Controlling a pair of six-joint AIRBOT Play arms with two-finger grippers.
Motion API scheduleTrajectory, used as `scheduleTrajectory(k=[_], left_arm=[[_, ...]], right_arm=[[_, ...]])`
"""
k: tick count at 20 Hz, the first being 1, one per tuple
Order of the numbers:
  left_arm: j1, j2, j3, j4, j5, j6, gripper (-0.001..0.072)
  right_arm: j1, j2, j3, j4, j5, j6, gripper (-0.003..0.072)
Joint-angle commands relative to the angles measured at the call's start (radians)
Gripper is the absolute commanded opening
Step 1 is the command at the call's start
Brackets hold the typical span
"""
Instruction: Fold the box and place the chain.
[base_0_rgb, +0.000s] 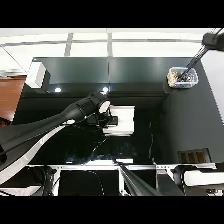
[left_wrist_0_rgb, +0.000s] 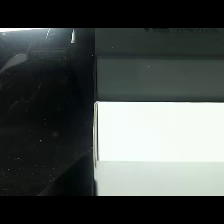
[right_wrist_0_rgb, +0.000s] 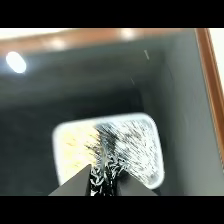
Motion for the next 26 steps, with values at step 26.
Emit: scheduleTrajectory(k=[26], left_arm=[[0.0,0.0,0.0,0.001,0.005,0.0,0.003]], right_arm=[[0.437,0.506,-0.356,0.649,0.251,-0.063,0.002]])
